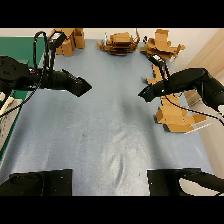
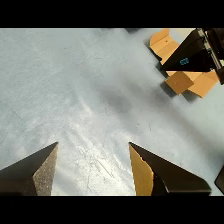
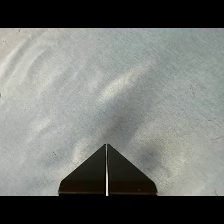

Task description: Fold the box.

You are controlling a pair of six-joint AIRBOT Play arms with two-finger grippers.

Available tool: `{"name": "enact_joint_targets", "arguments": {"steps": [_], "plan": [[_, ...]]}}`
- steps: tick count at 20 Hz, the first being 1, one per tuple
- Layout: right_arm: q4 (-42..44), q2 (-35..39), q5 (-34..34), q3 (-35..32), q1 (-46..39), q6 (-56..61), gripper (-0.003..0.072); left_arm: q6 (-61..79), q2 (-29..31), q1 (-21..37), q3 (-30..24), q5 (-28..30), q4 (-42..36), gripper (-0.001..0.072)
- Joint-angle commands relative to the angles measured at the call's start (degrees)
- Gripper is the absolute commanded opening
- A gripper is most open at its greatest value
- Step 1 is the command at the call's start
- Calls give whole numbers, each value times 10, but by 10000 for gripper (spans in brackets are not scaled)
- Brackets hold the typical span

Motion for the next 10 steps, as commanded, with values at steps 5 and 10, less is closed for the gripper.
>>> {"name": "enact_joint_targets", "arguments": {"steps": [5,10], "plan": [[1,0,0,0,0,0,8,0,0,0,0,0,0,693],[10,-2,-1,0,0,5,9,0,0,0,0,0,0,693]]}}
